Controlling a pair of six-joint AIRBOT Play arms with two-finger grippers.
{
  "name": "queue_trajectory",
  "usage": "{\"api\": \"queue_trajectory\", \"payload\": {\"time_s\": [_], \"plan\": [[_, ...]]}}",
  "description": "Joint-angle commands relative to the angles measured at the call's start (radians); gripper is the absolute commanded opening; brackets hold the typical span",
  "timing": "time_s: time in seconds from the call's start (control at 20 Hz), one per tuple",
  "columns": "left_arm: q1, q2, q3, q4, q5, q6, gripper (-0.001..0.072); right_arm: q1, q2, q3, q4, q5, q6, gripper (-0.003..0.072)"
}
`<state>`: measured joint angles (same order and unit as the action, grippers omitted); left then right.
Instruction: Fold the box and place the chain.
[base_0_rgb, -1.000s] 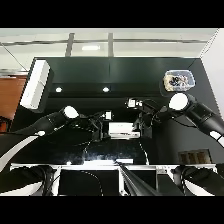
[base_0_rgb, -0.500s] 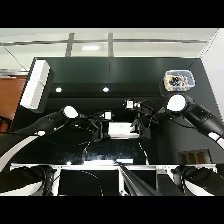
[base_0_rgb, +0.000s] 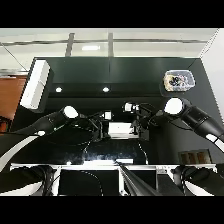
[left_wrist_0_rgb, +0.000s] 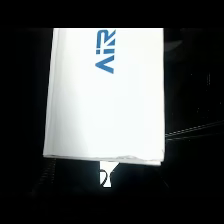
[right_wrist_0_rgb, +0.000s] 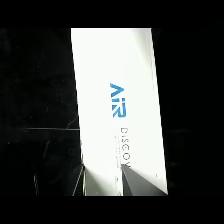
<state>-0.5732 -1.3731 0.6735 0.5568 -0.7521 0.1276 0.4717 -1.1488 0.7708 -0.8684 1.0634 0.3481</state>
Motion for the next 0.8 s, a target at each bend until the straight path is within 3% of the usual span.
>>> {"api": "queue_trajectory", "payload": {"time_s": [0.0, 0.25, 0.35, 0.45, 0.6, 0.75], "plan": [[0.000, 0.000, 0.000, 0.000, 0.000, 0.000, 0.0466, 0.000, 0.004, 0.005, 0.002, 0.019, 0.040, 0.0301], [0.000, 0.000, 0.000, 0.000, 0.000, 0.000, 0.0466, -0.075, 0.042, 0.056, 0.004, 0.207, 0.278, 0.0298], [-0.001, 0.000, 0.000, 0.000, 0.000, 0.000, 0.0466, -0.134, 0.053, 0.048, 0.006, 0.262, 0.447, 0.0011], [0.000, 0.000, 0.000, 0.000, 0.001, 0.000, 0.0466, -0.171, 0.053, -0.024, 0.107, 0.217, 0.616, 0.0010], [0.000, 0.000, 0.000, 0.000, 0.001, 0.004, 0.0466, -0.176, 0.047, -0.127, 0.404, 0.073, 0.617, 0.0010], [0.000, 0.000, 0.000, 0.000, 0.000, 0.003, 0.0466, -0.171, -0.001, -0.131, 0.414, 0.013, 0.618, 0.0010]]}}
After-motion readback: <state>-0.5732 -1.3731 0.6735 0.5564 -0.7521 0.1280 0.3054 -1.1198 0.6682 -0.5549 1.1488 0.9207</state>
